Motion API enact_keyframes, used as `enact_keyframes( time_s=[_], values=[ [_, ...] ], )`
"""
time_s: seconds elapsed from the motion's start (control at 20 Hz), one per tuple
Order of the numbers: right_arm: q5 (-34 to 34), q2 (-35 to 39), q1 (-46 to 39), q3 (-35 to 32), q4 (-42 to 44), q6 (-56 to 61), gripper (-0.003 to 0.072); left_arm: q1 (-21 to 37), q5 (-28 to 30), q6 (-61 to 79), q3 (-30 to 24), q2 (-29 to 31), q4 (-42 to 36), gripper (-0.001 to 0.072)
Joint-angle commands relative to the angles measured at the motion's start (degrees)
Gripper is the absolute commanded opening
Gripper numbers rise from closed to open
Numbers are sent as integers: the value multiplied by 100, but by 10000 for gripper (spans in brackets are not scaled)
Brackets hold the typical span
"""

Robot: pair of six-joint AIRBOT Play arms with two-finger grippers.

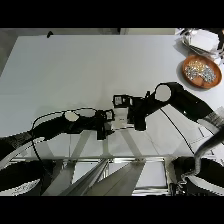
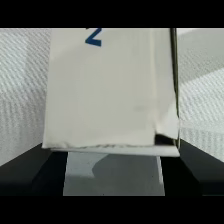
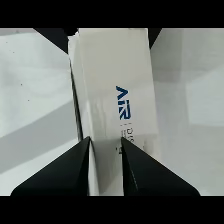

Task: Fold the box and place the chain.

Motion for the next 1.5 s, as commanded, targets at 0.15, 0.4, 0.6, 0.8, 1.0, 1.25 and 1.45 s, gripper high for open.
enact_keyframes(
  time_s=[0.15, 0.4, 0.6, 0.8, 1.0, 1.25, 1.45],
  values=[
    [-146, 4, 4, -17, -31, 181, 175, -4, -15, 2, -2, 0, 15, 252],
    [-79, 2, 28, -24, -11, 308, 176, -4, -15, 4, -2, 2, 15, 252],
    [-162, 2, 256, -203, -11, 304, 176, -4, -13, 2, -2, 0, 15, 252],
    [-153, 4, 289, -282, -15, 308, 182, -4, -15, 2, -2, 2, 15, 252],
    [-118, 22, 289, -282, -11, 306, 292, -4, -15, 2, -2, 2, 15, 252],
    [-232, 262, 282, -282, 28, 304, 299, -4, -13, 2, -2, 2, 15, 252],
    [-319, 610, 201, -282, 494, 299, 299, -4, -13, 4, -2, 0, 15, 252]
  ],
)
